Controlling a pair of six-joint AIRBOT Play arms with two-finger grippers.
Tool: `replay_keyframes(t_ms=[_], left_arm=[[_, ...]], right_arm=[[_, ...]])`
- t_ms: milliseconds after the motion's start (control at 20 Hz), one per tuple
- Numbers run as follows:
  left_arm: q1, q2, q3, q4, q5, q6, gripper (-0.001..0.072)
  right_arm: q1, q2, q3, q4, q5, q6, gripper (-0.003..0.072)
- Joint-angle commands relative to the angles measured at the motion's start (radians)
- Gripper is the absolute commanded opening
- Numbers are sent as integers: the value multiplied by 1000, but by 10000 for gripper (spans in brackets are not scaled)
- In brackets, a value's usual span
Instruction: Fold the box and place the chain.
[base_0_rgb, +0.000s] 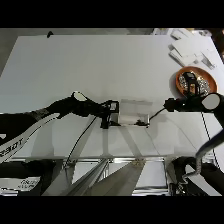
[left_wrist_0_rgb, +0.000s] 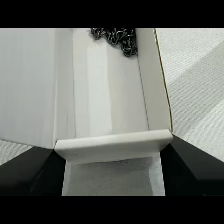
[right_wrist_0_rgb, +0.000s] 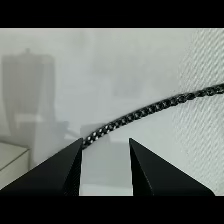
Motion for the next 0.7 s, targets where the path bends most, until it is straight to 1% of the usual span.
replay_keyframes(t_ms=[0, 150, 350, 450, 500, 650], left_arm=[[0, 0, 1, 0, 0, 0, 85], [0, 0, 1, 0, 0, 0, 85], [0, 0, 1, 0, 0, 0, 85], [0, 0, 1, 0, 0, 0, 85], [0, 0, 1, 0, 0, 0, 85], [0, 0, 1, 0, 0, 0, 85]], right_arm=[[26, -85, -30, -59, -54, 6, 321], [77, -140, -30, -166, -79, 113, 321], [143, -145, -11, -180, -116, 157, 320], [179, -145, 6, -199, -92, 158, 316], [196, -145, 14, -216, -76, 168, 290], [238, -145, 26, -255, -38, 236, 290]])
